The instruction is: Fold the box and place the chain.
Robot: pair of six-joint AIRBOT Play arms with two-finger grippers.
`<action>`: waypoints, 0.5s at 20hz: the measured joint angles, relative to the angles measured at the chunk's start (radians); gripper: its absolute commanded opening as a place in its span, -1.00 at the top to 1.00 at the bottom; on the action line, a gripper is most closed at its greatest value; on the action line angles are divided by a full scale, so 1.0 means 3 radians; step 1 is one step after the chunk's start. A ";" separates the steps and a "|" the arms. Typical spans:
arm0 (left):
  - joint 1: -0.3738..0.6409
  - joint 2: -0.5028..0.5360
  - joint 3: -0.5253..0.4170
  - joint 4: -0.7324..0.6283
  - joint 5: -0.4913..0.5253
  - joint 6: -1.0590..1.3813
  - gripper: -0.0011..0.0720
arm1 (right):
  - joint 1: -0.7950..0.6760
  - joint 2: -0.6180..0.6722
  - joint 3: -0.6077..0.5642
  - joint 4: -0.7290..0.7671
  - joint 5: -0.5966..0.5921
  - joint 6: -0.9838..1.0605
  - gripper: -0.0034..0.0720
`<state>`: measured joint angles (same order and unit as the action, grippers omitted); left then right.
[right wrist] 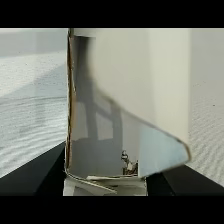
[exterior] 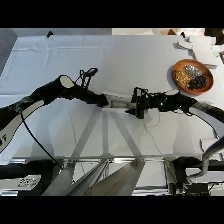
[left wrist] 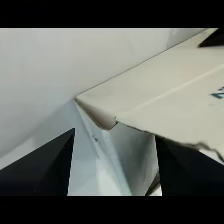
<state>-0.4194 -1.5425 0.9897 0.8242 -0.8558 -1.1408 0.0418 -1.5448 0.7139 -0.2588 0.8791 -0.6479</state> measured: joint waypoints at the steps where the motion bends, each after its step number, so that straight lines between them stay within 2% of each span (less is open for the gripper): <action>1: -0.0071 0.0003 0.0047 0.0228 0.0034 -0.0221 -0.46 | 0.0000 0.0000 0.0000 0.0003 -0.0001 0.0000 -0.26; 4: -0.0301 0.0003 0.0212 0.0983 0.0062 -0.0914 -0.42 | 0.0000 0.0000 0.0000 0.0009 -0.0006 0.0003 -0.26; 6: -0.0450 0.0003 0.0300 0.1375 0.0070 -0.1302 -0.32 | 0.0000 0.0000 0.0001 0.0014 -0.0015 0.0005 -0.26; 10: -0.0721 0.0003 0.0380 0.1963 0.0083 -0.2060 -0.16 | 0.0000 0.0000 0.0001 0.0005 -0.0004 0.0004 -0.26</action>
